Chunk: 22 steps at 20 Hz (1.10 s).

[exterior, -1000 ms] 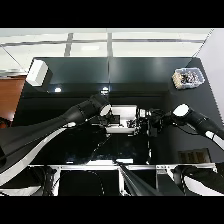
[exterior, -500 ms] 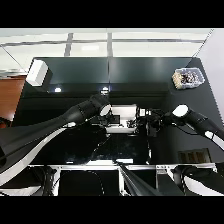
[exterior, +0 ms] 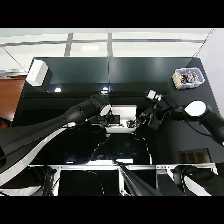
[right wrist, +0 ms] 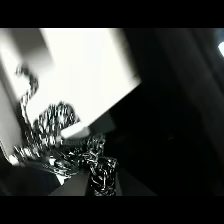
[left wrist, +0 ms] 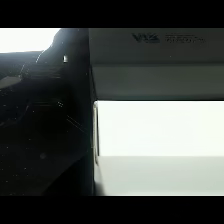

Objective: Fold the box and place the chain.

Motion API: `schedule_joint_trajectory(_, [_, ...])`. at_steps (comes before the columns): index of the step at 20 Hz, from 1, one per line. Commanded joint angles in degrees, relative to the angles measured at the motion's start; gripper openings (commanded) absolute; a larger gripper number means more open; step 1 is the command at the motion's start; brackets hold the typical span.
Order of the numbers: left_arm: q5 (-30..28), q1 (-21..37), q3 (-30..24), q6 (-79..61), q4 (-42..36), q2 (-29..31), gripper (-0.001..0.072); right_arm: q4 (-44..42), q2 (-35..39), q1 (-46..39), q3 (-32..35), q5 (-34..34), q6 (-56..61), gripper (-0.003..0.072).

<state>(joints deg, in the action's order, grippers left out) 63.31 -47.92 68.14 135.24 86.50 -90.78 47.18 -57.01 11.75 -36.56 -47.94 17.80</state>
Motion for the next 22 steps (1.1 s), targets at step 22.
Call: schedule_joint_trajectory(22, [0.00,0.00,0.00,-0.02,-0.02,0.00,0.0031,-18.25,5.90,0.04,-42.12,-19.47,20.57,0.0007])
